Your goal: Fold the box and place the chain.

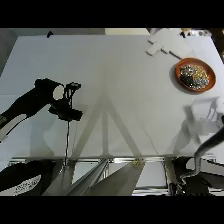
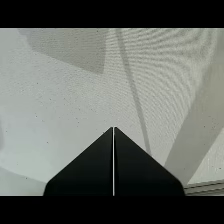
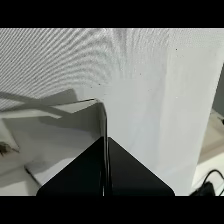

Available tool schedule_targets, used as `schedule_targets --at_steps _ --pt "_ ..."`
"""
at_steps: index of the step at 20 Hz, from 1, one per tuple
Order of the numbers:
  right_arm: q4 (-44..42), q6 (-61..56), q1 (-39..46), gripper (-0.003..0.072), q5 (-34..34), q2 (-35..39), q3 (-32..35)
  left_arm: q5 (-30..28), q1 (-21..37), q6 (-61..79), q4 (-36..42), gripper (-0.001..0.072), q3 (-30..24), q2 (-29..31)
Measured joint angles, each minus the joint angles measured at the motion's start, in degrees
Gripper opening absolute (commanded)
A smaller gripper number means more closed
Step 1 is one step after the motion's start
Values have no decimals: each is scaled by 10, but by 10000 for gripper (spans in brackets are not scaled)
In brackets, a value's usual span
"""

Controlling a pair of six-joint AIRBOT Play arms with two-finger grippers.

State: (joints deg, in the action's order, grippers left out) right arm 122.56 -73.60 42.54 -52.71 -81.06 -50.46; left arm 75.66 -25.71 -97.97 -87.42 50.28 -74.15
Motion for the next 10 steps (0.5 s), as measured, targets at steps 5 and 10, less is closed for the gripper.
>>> schedule_targets --at_steps 5,10 --pt "-39 13 -41 17 -42 41 0 0 0 0 0 9 0 0" --pt "-210 56 -141 17 -92 162 0 0 0 0 0 9 0 0"
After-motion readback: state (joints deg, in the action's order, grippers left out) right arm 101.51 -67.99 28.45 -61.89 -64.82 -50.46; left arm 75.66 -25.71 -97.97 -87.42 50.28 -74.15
